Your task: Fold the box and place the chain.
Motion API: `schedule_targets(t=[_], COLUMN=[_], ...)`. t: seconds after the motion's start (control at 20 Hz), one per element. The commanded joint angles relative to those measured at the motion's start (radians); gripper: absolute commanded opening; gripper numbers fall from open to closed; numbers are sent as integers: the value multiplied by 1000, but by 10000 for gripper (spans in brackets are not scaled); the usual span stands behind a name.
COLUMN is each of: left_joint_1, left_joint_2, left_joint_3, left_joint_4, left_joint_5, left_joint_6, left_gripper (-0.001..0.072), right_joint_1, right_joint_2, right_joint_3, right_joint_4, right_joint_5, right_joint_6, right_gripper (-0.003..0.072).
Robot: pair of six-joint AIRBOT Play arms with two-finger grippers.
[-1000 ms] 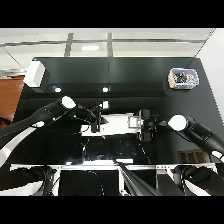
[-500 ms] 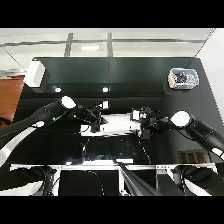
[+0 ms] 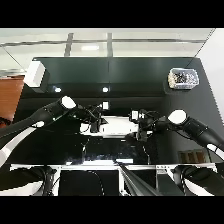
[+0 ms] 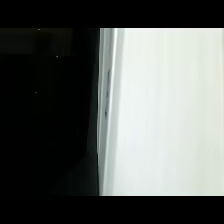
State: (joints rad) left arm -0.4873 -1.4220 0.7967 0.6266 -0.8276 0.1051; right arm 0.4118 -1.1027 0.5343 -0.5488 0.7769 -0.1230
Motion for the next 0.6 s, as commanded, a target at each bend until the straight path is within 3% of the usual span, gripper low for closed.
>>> schedule_targets(t=[0.0,0.55], left_joint_1=[1,1], left_joint_2=[1,0], left_joint_3=[1,1], left_joint_4=[-3,-3], left_joint_5=[5,8], left_joint_6=[-4,-4], left_gripper=[24,25], right_joint_1=[0,0], right_joint_2=[-33,-114], right_joint_3=[-24,-36], right_joint_4=[17,32], right_joint_5=[27,-40], right_joint_6=[-34,-145], right_gripper=[663,663])
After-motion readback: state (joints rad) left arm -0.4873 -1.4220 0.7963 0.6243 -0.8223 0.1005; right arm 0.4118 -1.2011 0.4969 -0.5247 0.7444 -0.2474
